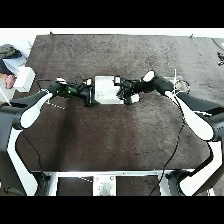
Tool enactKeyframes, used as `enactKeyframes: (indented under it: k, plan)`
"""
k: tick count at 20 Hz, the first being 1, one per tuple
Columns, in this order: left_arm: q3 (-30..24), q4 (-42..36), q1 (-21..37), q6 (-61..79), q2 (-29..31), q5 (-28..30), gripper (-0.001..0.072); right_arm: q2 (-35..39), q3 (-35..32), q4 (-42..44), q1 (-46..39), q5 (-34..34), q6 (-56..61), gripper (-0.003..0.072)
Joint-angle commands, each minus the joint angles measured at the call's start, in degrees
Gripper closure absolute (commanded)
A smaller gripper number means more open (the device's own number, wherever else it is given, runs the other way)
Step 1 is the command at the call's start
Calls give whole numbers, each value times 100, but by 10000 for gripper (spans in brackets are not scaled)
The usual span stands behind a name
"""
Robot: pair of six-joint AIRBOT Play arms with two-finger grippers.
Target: Fold the box and place the chain.
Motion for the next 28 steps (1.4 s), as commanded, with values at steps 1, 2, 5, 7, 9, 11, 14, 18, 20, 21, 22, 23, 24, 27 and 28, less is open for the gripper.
enactKeyframes:
  k: [1, 2, 5, 7, 9, 11, 14, 18, 20, 21, 22, 23, 24, 27, 28]
  plan:
    - [-2, 2, 2, 0, -2, -4, 423, -13, -2, 28, 35, 24, -122, 439]
    - [-2, 2, 2, 0, -2, -4, 423, -13, -2, 28, 44, 26, -186, 325]
    - [-2, 2, 2, -2, -2, -4, 424, -13, -2, 22, 48, 11, -260, 197]
    - [-2, 2, 2, -2, -2, -4, 424, -13, -2, 7, 48, 13, -258, 90]
    - [-2, 2, 2, -2, -2, -4, 423, -11, -2, -2, 46, 2, -256, 116]
    - [-2, 2, 2, 0, -2, -4, 424, 0, -2, -114, 46, -2, -186, 203]
    - [-2, 2, 2, -2, -2, -4, 423, 94, 0, -592, 37, -2, 413, 429]
    - [-2, 2, 2, 0, -2, -2, 423, 328, -2, -1292, -142, 105, 1246, 649]
    - [-2, 2, 2, 0, -2, -2, 424, 463, -2, -1287, -326, 363, 1716, 674]
    - [-2, 2, 2, 0, -2, -2, 423, 527, 0, -1287, -437, 466, 2087, 675]
    - [-2, 2, 2, 0, -2, -2, 423, 599, -2, -1270, -581, 586, 2479, 681]
    - [-2, 2, 2, 0, -2, -4, 424, 669, -2, -1231, -728, 693, 2883, 696]
    - [-2, 2, 2, 0, -2, -2, 424, 748, -2, -1119, -901, 800, 3303, 696]
    - [-2, 2, 2, 0, -2, -4, 423, 817, -2, -348, -1464, 1088, 4452, 696]
    - [-2, 2, 2, 0, -2, -4, 423, 809, -2, -149, -1641, 1169, 4776, 696]
